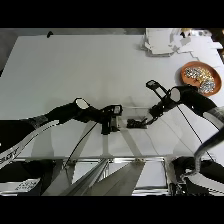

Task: Fold the box and place the chain.

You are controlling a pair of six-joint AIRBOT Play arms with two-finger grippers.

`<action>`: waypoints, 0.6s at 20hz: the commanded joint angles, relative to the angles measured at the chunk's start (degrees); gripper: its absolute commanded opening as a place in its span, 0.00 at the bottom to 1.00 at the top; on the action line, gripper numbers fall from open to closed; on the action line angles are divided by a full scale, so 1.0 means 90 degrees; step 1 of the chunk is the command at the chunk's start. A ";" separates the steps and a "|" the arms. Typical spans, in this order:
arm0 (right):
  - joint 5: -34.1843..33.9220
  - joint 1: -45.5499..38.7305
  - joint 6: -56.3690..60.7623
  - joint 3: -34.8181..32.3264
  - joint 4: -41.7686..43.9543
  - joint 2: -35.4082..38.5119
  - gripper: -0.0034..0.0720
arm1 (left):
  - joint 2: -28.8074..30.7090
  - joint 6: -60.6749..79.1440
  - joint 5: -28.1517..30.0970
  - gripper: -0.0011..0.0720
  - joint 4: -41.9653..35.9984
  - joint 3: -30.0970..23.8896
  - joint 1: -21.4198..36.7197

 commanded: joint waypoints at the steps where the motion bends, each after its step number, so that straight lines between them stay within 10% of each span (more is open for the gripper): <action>1: -0.0107 0.0007 0.0000 0.0000 -0.0051 -0.0022 0.28 | 0.0002 0.0000 0.0000 0.30 0.0000 -0.0002 0.0002; 6: 0.0119 0.0046 0.0000 -0.0002 0.0044 -0.0321 0.07 | 0.0002 0.0000 0.0002 0.30 0.0002 -0.0002 0.0002; 12: 0.0498 0.0080 0.0087 0.0000 0.0002 0.0408 0.07 | 0.0002 0.0000 0.0002 0.30 0.0002 -0.0002 0.0002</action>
